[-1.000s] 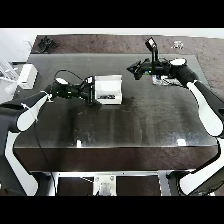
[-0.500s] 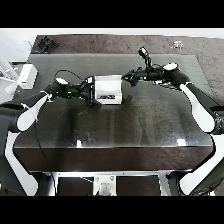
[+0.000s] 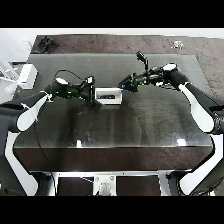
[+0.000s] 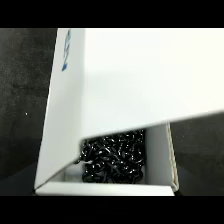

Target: Fold the box and place the chain.

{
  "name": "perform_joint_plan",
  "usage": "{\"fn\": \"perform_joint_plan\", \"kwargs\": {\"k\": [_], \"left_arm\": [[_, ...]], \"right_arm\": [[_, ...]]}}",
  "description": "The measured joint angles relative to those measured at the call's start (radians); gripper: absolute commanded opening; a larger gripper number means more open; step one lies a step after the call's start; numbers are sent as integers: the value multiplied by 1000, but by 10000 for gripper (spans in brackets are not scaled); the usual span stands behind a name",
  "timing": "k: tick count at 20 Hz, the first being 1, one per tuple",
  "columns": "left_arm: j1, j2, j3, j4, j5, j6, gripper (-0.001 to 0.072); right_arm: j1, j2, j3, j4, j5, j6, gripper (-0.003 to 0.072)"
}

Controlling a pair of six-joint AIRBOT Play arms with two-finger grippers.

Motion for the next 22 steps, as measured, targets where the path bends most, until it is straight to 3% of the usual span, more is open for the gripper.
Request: {"fn": "perform_joint_plan", "kwargs": {"k": [10,13,15,22], "left_arm": [[0,0,0,0,0,0,511],[0,0,0,0,0,0,511],[0,0,0,0,0,0,511],[0,0,0,0,0,0,511]], "right_arm": [[56,-1,0,-8,-13,-23,257],[86,-1,0,-64,-29,-51,279],[102,-1,0,-107,-37,-63,348],[121,-1,0,-166,-71,-103,364]]}}
